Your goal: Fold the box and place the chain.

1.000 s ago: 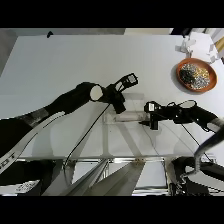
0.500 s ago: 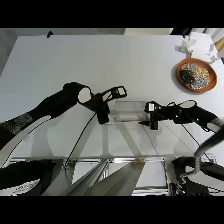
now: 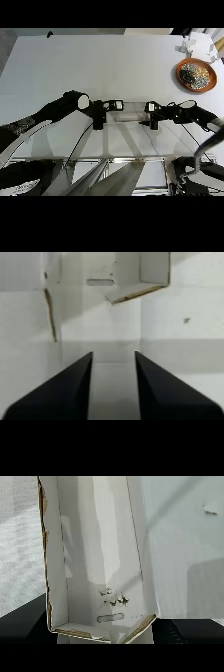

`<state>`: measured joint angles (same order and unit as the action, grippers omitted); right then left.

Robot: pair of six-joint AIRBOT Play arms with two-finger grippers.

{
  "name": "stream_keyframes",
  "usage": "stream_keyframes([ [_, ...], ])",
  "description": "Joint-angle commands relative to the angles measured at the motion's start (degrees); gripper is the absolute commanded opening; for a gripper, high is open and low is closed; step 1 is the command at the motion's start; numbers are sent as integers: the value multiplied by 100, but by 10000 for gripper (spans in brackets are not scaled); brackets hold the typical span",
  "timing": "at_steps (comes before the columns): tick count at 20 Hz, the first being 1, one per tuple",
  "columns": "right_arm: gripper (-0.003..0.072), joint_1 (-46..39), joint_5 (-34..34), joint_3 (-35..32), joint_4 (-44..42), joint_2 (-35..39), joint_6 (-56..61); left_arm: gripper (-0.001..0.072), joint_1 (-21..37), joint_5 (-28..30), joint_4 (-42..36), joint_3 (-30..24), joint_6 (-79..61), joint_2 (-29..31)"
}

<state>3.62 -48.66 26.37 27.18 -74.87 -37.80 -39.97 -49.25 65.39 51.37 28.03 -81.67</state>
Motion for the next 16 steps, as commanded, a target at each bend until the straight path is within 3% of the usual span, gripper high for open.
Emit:
stream_keyframes([
  [1, 476, 0, 0, 7, -2, -2, 2, 368, 4, 588, -20, -31, -278, -4],
  [7, 476, 0, 0, 7, -2, -2, 2, 370, -20, 726, -52, -31, -879, -4],
  [11, 476, 0, 0, 7, -2, -2, 2, 245, -149, 450, -428, -31, -1528, -4],
  [14, 476, 0, 0, 7, -2, -2, 2, 231, -192, 527, -564, -31, -1668, -4],
  [16, 476, 0, 0, 7, -2, -2, 2, 114, -199, 507, -662, -31, -1668, -4],
])
